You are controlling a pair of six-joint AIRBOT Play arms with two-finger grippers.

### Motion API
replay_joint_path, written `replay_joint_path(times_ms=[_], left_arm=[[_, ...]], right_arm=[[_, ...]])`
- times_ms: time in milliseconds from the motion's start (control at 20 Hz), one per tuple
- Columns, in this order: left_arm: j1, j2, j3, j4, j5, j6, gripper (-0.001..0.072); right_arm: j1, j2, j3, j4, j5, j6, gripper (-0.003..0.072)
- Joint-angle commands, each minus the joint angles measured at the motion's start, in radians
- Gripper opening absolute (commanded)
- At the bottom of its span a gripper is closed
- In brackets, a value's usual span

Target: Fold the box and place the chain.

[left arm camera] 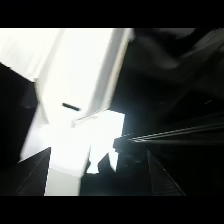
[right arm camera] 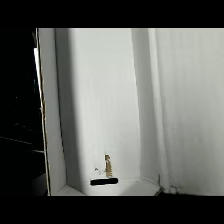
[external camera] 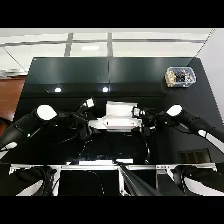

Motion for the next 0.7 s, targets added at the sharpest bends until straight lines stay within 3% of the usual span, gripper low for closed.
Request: replay_joint_path(times_ms=[0,100,350,550,650], left_arm=[[-0.029,-0.043,0.021,0.048,0.092,0.114,0.0711],[-0.023,-0.120,0.069,0.043,0.014,0.197,0.0711],[-0.025,-0.258,0.137,0.010,0.037,0.221,0.0711],[-0.036,-0.277,0.150,-0.022,0.062,0.221,0.0708],[-0.036,-0.277,0.150,-0.043,0.059,0.221,0.0661]], right_arm=[[0.000,0.000,0.000,0.000,0.001,0.000,0.0238],[0.000,0.000,0.000,0.000,0.001,0.000,0.0239],[0.000,0.000,0.000,0.000,0.001,-0.001,0.0238],[0.000,0.000,0.000,0.000,0.001,0.000,0.0238],[0.000,0.000,0.000,0.000,0.001,0.000,0.0239]])
